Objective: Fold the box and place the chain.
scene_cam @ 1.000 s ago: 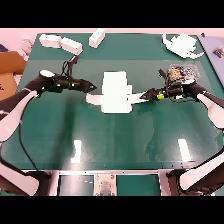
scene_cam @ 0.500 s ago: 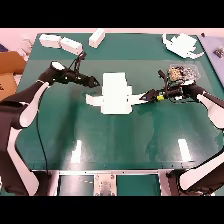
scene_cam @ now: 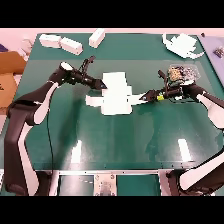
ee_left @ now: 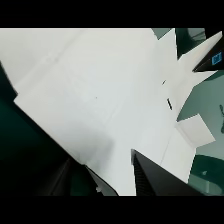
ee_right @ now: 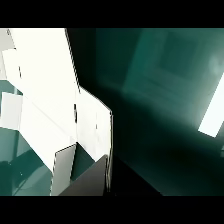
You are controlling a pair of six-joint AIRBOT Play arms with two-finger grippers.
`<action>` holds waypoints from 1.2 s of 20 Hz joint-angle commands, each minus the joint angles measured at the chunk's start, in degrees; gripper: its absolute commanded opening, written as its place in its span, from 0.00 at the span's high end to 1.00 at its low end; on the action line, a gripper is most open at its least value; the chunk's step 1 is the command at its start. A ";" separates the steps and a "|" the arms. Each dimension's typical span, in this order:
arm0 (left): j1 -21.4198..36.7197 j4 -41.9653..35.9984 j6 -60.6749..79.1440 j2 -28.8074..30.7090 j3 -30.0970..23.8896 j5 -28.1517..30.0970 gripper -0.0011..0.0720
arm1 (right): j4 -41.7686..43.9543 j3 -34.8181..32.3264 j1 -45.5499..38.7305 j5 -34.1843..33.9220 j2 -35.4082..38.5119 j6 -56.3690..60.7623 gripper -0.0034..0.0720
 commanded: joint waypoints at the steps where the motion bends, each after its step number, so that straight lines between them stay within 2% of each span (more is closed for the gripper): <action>1: -0.33 -1.07 0.94 -1.73 0.76 -1.66 0.39 | 0.09 -0.02 0.07 0.00 0.02 -0.50 0.95; 6: -0.33 -3.65 5.86 -2.99 0.76 -2.62 0.42 | 0.07 -0.02 0.07 0.00 0.02 -0.55 0.95; 7: -0.33 -4.81 7.21 -3.04 0.76 -2.58 0.52 | 0.07 -0.02 0.07 0.00 0.02 -0.55 0.95; 13: -0.33 -5.75 12.41 -3.10 0.76 -4.92 0.51 | 0.04 -0.02 0.07 0.00 0.02 -1.86 0.95; 14: -0.33 -5.73 13.18 -3.10 0.74 -5.27 0.63 | 0.04 -0.02 0.07 0.00 0.02 -1.88 0.95; 15: -0.33 -5.70 14.23 -3.10 0.74 -5.27 0.67 | 0.04 -0.02 0.07 0.00 0.02 -2.05 0.95; 17: -0.33 -5.70 15.41 -3.10 0.74 -5.33 0.69 | 0.04 -0.02 0.07 0.00 0.02 -2.05 0.95; 18: -0.33 -5.70 16.26 -3.10 0.74 -5.31 0.79 | 0.04 -0.02 0.07 0.00 0.02 -2.05 0.95; 19: -0.31 -5.68 17.33 -3.10 0.74 -5.31 0.80 | 0.04 -0.02 0.07 0.04 0.02 -2.05 0.95; 21: -0.33 -5.73 19.69 -3.10 0.76 -5.29 0.92 | 0.09 -0.02 0.07 0.28 0.04 -2.03 0.95; 24: -0.31 -5.64 22.23 -3.10 0.74 -5.42 0.92 | 0.07 0.00 0.07 0.72 0.04 -2.03 0.95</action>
